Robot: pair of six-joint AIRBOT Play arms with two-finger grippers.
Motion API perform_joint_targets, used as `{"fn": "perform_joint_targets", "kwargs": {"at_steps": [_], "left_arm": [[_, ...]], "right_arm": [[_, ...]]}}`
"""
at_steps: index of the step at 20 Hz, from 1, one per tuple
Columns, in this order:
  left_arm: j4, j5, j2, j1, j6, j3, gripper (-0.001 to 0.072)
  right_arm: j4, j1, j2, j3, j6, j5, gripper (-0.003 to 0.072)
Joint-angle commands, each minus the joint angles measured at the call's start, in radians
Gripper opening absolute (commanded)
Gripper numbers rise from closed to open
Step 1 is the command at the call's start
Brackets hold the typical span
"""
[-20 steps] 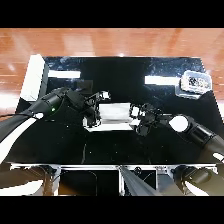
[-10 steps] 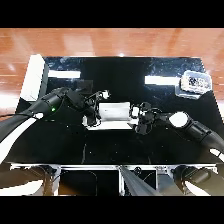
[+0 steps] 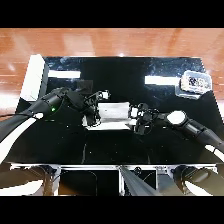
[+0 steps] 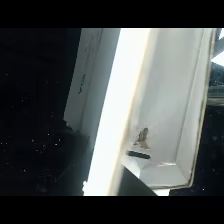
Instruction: Fold the box and place the chain.
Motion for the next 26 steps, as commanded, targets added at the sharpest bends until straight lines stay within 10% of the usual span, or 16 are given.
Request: {"fn": "perform_joint_targets", "kwargs": {"at_steps": [1, 26], "left_arm": [[0.001, 0.001, 0.0, -0.001, -0.001, 0.001, 0.0023], [0.001, 0.008, -0.001, 0.0, -0.036, 0.0, 0.0023]], "right_arm": [[0.01, 0.0, -0.018, 0.0, -0.025, 0.031, 0.0715], [0.011, 0.113, -0.131, 0.0, 0.042, -0.018, 0.0708]]}}
